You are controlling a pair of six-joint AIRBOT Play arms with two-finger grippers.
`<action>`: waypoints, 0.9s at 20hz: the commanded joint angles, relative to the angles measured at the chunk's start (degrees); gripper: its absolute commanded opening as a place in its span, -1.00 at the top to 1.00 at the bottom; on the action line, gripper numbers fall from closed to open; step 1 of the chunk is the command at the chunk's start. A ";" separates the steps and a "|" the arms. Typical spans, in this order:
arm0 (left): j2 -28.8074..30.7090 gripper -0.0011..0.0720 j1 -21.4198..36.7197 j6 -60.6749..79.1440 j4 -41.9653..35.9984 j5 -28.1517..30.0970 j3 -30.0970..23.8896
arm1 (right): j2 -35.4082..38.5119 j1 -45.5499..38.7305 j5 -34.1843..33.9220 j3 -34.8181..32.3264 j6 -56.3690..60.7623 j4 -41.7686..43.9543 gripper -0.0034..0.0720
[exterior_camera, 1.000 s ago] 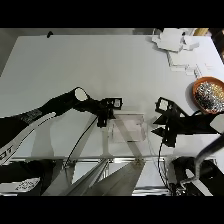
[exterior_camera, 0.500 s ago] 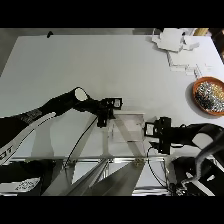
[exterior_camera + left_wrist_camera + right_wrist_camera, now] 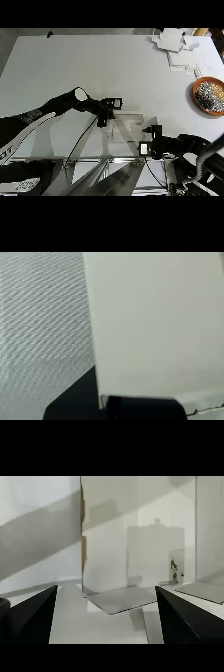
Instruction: Fold the box and place the chain.
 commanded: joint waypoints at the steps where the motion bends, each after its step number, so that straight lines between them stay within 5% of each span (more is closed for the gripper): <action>1: -0.02 0.94 0.00 0.00 0.02 0.00 0.07 | -4.00 -0.81 -6.34 -1.03 0.02 -1.46 -0.89; 10: -0.02 0.94 -0.02 0.00 0.02 -0.02 0.07 | -5.05 -8.55 -1.86 6.51 -3.96 2.60 -0.89; 18: -0.02 0.94 -0.02 0.00 0.02 0.00 0.07 | -8.13 -21.18 3.06 7.50 -19.15 17.46 -0.89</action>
